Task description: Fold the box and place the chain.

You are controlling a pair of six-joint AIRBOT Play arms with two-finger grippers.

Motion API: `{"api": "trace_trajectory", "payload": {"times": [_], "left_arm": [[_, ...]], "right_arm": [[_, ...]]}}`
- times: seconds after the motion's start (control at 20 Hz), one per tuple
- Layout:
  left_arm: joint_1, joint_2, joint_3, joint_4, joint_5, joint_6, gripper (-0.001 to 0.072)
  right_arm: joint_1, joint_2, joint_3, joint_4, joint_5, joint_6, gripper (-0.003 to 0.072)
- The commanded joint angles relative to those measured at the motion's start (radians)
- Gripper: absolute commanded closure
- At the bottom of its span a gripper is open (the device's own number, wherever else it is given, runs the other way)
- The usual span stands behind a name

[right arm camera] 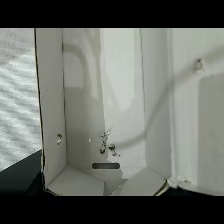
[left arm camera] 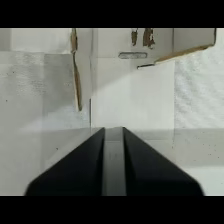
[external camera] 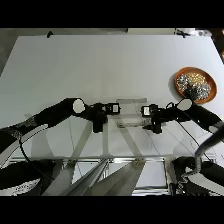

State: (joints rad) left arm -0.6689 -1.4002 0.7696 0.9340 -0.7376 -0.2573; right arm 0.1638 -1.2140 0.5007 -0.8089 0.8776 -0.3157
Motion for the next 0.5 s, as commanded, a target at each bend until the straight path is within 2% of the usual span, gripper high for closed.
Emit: {"api": "trace_trajectory", "payload": {"times": [0.0, 0.1, 0.45], "left_arm": [[-0.006, -0.001, 0.000, -0.029, 0.022, 0.100, 0.0486], [-0.014, -0.001, 0.000, -0.039, 0.035, 0.125, 0.0441], [-0.025, -0.001, 0.000, -0.071, 0.051, 0.127, 0.0441]], "right_arm": [[0.000, 0.000, 0.000, 0.000, 0.000, 0.000, 0.0227], [0.000, 0.000, 0.000, 0.000, 0.000, 0.000, 0.0227], [0.000, 0.000, 0.000, 0.000, 0.000, 0.000, 0.0227]]}}
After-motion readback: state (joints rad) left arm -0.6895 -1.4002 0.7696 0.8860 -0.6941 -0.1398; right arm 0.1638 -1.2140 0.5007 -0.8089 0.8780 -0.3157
